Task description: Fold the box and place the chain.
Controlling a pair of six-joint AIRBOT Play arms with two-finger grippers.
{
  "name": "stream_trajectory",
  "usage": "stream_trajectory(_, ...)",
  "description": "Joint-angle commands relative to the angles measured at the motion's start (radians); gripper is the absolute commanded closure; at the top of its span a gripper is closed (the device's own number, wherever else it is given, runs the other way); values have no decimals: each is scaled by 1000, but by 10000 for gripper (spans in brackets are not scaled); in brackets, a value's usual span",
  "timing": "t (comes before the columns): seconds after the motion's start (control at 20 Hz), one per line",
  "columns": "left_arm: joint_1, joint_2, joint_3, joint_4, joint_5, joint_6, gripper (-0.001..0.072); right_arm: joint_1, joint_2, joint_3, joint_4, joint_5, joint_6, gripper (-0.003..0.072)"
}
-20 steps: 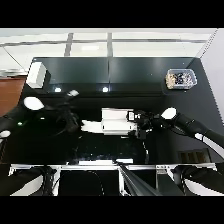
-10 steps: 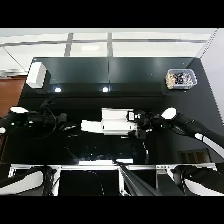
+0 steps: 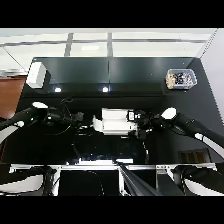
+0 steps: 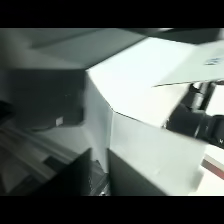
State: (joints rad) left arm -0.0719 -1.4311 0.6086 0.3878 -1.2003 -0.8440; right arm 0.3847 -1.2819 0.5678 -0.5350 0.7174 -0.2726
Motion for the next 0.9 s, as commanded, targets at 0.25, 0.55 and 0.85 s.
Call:
stream_trajectory(0.25, -151, -5, 69, -21, 88, -33, 151, 0, 0, 0, 0, 0, 0, 673)
stream_trajectory(0.55, -333, 3, 221, 261, 220, -406, 213, 0, 0, 0, 0, 0, 0, 666)
stream_trajectory(0.85, -433, 3, 344, 504, 138, -719, 338, 0, 0, 0, 0, 0, 0, 666)
